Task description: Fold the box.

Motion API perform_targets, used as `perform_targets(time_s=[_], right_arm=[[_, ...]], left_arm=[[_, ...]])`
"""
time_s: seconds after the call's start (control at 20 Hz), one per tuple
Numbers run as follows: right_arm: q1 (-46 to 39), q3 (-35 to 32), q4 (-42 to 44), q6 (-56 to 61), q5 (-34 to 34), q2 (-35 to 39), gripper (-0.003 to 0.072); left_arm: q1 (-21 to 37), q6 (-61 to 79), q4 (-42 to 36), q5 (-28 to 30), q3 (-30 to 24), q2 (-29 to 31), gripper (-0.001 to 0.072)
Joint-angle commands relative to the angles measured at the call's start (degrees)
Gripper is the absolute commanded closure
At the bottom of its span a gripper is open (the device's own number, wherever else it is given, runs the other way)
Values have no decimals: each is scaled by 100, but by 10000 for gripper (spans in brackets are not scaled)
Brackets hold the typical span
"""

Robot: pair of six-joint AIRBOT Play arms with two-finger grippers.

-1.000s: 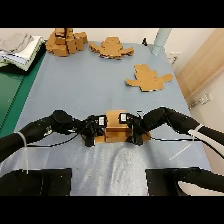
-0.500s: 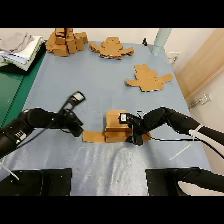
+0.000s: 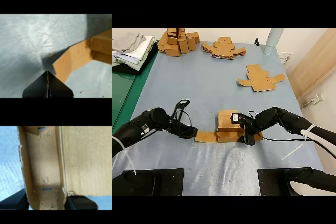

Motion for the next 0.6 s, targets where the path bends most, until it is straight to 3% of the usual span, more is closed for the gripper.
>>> perform_targets(time_s=[0.0,0.2,0.55], right_arm=[[0,2,0,0,0,-2,171],[0,2,0,0,0,-2,171],[0,4,0,0,0,-4,170]], left_arm=[[-595,-90,-577,457,-4,-260,695],[-964,-83,-964,678,-4,-258,695],[-1016,240,-1851,601,337,-173,693]])
